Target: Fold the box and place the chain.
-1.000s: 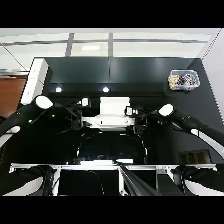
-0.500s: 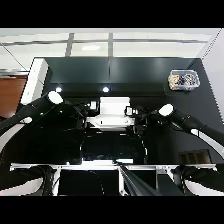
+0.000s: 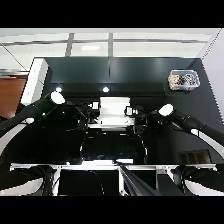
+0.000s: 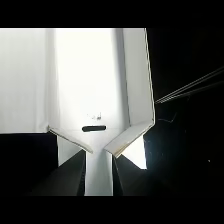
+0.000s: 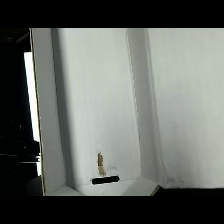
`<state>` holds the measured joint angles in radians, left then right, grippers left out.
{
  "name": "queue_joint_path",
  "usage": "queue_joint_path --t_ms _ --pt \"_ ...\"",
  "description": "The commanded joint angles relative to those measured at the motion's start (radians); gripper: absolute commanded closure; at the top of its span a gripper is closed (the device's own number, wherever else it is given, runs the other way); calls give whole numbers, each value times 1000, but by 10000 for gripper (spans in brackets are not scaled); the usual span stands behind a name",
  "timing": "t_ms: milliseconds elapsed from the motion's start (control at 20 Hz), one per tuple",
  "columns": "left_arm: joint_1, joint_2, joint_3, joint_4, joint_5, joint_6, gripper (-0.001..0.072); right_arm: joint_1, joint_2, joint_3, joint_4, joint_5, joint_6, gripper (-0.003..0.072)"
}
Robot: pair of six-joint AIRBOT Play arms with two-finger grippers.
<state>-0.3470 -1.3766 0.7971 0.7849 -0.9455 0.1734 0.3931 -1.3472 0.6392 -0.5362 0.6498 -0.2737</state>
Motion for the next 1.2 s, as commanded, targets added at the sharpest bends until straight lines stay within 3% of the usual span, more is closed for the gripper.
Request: queue_joint_path --t_ms 0,600,650,700,800,850,900,950,1000,1050,1100,1150 --pt "-1 -3 1 -56 14 -2 514 0 -1 0 0 0 0 559" --pt "-74 -51 1 -168 29 -8 552 0 -1 0 1 0 0 559" --pt "-73 -51 1 -168 33 -32 652 0 -1 0 1 0 0 559" --pt "-72 -51 1 -167 32 -51 684 0 -1 0 1 0 0 559" --pt "-72 -51 1 -153 30 -50 667 0 -1 0 1 0 0 559" --pt "-72 -51 1 -150 37 -50 515 0 -1 0 1 0 0 559" --pt "-72 -51 1 -149 49 -55 408 0 -1 0 1 0 0 559" --pt "-72 -51 1 -150 47 -57 476 0 -1 0 1 0 0 559" --pt "-73 -49 2 -146 47 -81 597 0 -1 0 1 0 0 559" --pt "-74 -49 2 -146 47 -116 590 0 -1 0 1 0 0 559" --pt "-74 -49 1 -145 52 -142 437 0 -1 0 1 0 0 559" --pt "-72 -47 3 -129 51 -159 516 0 -1 0 1 0 0 559"
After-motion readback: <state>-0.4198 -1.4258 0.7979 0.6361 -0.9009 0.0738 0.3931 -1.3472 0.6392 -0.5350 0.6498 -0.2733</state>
